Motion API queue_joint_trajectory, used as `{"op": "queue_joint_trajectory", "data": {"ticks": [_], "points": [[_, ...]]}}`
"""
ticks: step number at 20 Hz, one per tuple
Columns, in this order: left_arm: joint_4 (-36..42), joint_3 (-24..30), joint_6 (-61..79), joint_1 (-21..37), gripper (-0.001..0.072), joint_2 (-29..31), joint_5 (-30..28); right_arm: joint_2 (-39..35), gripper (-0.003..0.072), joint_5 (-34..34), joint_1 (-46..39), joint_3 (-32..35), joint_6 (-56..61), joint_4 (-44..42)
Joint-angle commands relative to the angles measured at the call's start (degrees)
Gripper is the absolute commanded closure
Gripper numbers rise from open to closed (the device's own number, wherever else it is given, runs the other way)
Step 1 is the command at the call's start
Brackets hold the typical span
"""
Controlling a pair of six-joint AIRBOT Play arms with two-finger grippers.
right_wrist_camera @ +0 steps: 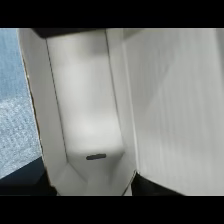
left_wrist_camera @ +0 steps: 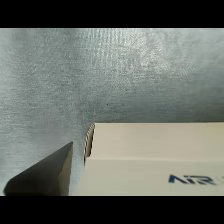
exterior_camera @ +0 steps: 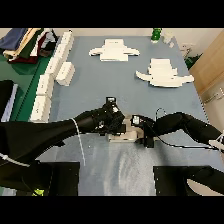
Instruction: Fold the box.
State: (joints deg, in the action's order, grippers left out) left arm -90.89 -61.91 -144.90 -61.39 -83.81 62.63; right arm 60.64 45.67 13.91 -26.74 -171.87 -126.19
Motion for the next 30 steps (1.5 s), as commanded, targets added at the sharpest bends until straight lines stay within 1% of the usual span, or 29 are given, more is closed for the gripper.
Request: {"op": "queue_joint_trajectory", "data": {"ticks": [1, 2, 3, 5, 6, 7, 13, 14, 15, 16, 19, 22, 23, 25, 26, 27, 28, 30], "points": [[-0.3, -1.2, 0.0, -0.1, 0.0308, -2.1, 2.8, 0.0, 0.0285, 0.0, 0.0, 0.0, 0.0, 0.0], [-0.3, -1.2, -0.1, -0.1, 0.0423, -2.2, 2.9, 0.0, 0.0286, 0.0, 0.0, 0.0, 0.0, 0.0], [-0.3, -1.2, -0.2, -0.1, 0.0486, -2.2, 2.8, 0.0, 0.0286, 0.0, 0.0, 0.0, 0.0, 0.0], [-0.2, -1.2, -0.7, -0.1, 0.0490, -2.2, 2.9, 0.0, 0.0286, 0.0, 0.0, 0.0, 0.0, 0.0], [0.0, -1.2, -0.6, -0.2, 0.0650, -2.2, 3.0, 0.0, 0.0285, 0.0, 0.0, 0.0, 0.0, 0.0], [0.0, -1.2, -0.6, -0.5, 0.0694, -2.2, 2.9, 0.0, 0.0286, 0.0, 0.0, 0.0, 0.0, 0.0], [0.0, -1.3, -0.4, -1.5, 0.0692, -2.2, 3.0, 0.0, 0.0286, 0.0, 0.0, 0.0, 0.0, 0.0], [0.0, -1.4, -0.2, -1.5, 0.0635, -2.2, 3.1, 0.0, 0.0285, 0.0, 0.0, 0.0, 0.0, 0.0], [-0.2, -1.8, -0.1, -1.5, 0.0347, -2.2, 3.4, 0.0, 0.0285, 0.0, 0.0, 0.0, 0.0, 0.0], [-0.4, -2.4, -0.2, -1.5, 0.0215, -2.2, 4.0, 0.0, 0.0286, 0.0, 0.0, 0.0, 0.0, 0.0], [-2.3, -5.2, -0.2, -1.4, 0.0218, -1.8, 6.6, 0.0, 0.0285, 0.0, 0.0, 0.0, 0.0, 0.0], [-4.3, -7.4, 0.0, -1.4, 0.0218, 0.2, 8.9, 0.0, 0.0285, 0.0, 0.0, 0.0, 0.0, 0.0], [-5.6, -8.0, 0.0, -1.4, 0.0219, 1.4, 11.0, 0.0, 0.0286, 0.0, 0.0, 0.0, 0.0, 0.0], [-8.8, -8.8, 0.2, -1.4, 0.0221, 4.9, 17.4, 0.0, 0.0286, 0.0, 0.0, 0.0, 0.0, 0.0], [-10.3, -8.9, 0.5, -1.4, 0.0357, 7.3, 20.9, 0.0, 0.0286, 0.0, 0.0, 0.0, 0.0, 0.0], [-11.6, -8.9, 1.8, -1.4, 0.0539, 9.6, 24.1, 0.0, 0.0286, 0.0, 0.0, 0.0, 0.0, 0.0], [-12.3, -8.9, 4.4, -1.4, 0.0697, 12.0, 27.0, 0.0, 0.0285, 0.0, 0.0, 0.0, 0.0, 0.0], [-11.7, -8.8, 8.4, -0.7, 0.0694, 15.7, 30.6, 0.0, 0.0285, 0.0, 0.0, 0.0, 0.0, 0.0]]}}
